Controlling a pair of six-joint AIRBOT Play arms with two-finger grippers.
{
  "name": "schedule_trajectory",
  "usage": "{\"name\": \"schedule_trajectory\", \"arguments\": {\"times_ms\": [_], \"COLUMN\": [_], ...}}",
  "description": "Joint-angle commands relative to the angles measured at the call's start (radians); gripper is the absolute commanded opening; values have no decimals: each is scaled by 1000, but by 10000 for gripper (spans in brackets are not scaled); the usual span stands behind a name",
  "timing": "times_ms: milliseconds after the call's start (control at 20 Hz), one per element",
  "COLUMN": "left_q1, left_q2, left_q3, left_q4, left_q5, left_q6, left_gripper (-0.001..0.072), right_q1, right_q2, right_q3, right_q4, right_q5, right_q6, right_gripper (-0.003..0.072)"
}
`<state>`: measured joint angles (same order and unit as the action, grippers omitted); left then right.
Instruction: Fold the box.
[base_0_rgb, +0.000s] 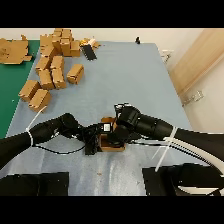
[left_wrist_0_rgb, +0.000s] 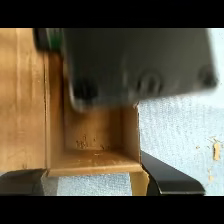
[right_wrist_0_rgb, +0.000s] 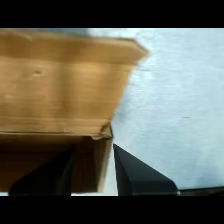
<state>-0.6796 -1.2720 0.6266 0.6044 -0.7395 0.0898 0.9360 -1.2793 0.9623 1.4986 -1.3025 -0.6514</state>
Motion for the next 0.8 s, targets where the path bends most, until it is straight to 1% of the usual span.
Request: {"name": "schedule_trajectory", "arguments": {"times_ms": [0,150,200,250,300,350,450,500,550,650,700,750], "left_q1": [0,0,0,0,0,0,0,0,0,0,0,0], "left_q2": [0,0,0,0,0,0,0,0,0,0,0,0], "left_q3": [0,0,0,0,0,0,0,0,0,0,0,0], "left_q4": [1,1,1,1,1,1,1,1,1,1,1,1], "left_q5": [-1,-1,0,-1,-1,-1,0,-1,0,-1,-1,0], "left_q6": [0,0,0,0,0,0,0,0,0,0,0,0], "left_gripper": [408,408,409,409,408,408,408,408,409,409,408,408], "right_q1": [0,0,0,-1,-3,-11,-79,-143,-220,-418,-521,-608], "right_q2": [49,97,119,145,173,200,250,270,279,273,256,230], "right_q3": [0,0,0,-3,-8,-19,-54,-82,-113,-185,-221,-246], "right_q4": [-53,-63,-63,-64,-74,-106,-112,-85,-31,194,372,557], "right_q5": [-53,-88,-102,-114,-117,-113,-72,-22,43,221,309,361], "right_q6": [27,46,51,61,73,84,69,14,-66,-333,-527,-729], "right_gripper": [382,376,302,147,46,1,0,0,0,0,0,0]}}
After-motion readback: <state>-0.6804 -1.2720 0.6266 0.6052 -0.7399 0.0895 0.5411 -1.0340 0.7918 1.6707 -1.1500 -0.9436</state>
